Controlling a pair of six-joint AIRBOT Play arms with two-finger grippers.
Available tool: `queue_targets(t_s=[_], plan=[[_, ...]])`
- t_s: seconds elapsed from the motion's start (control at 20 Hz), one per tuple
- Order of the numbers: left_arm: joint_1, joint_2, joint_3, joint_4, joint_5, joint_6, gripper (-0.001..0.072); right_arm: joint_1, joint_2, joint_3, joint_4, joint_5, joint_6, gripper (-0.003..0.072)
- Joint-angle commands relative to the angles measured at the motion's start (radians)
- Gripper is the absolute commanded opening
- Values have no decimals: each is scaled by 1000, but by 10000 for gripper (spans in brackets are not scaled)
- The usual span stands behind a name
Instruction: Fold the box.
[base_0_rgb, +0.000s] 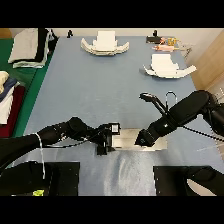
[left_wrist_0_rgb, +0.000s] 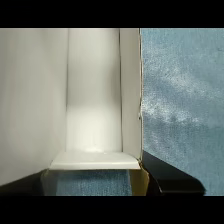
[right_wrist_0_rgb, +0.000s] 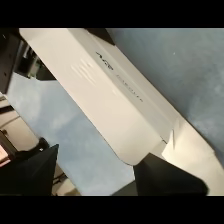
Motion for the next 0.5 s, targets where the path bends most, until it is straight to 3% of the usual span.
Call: queue_targets(t_s=[0.0, 0.1, 0.25, 0.4, 0.45], plan=[[1, 0, 1, 0, 0, 0, 532, 1, -1, 3, 47, 55, 94, 704], [1, 0, 1, 0, 0, 0, 531, 1, -1, 3, 40, 68, 147, 702], [1, 0, 1, 0, 0, 0, 531, 2, -11, 2, 43, 53, 156, 497], [1, 0, 1, 0, 0, 0, 531, 1, -13, 2, 7, 29, 170, 493], [1, 0, 1, 0, 0, 0, 532, 1, -13, 3, -22, 29, 196, 434]])
